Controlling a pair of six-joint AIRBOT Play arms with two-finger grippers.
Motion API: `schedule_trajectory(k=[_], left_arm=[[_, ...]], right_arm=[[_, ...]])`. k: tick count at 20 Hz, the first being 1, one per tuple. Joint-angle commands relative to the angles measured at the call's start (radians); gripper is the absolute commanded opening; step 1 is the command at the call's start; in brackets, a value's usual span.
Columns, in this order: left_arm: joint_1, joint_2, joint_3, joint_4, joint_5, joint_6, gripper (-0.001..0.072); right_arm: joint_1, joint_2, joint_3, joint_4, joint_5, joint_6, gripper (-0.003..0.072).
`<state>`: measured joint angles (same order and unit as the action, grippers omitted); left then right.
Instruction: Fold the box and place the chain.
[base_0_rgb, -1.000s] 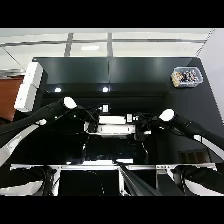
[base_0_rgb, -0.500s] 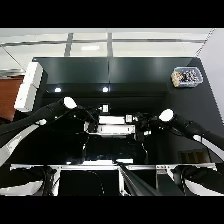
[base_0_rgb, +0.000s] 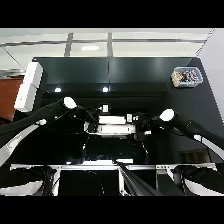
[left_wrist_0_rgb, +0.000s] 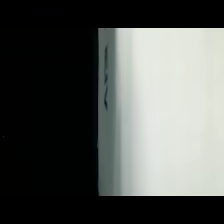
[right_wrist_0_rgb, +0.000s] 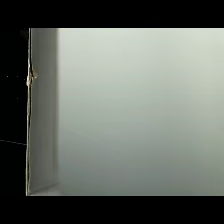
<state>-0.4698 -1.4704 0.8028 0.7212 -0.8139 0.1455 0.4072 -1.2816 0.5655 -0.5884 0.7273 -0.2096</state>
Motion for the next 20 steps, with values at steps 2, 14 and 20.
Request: schedule_trajectory(k=[2,14,20], left_arm=[[0.001,0.001,0.001,0.000,0.001,0.000,0.0030],[0.058,0.107,0.046,0.038,-0.045,-0.175,0.0716],[0.216,0.343,0.050,0.223,-0.277,-0.624,0.0670]], right_arm=[[-0.010,-0.001,-0.001,-0.017,0.017,0.004,0.0697],[-0.010,-0.001,-0.001,-0.015,0.011,0.008,0.0398],[-0.010,-0.001,-0.001,-0.015,0.011,0.009,0.0399]])
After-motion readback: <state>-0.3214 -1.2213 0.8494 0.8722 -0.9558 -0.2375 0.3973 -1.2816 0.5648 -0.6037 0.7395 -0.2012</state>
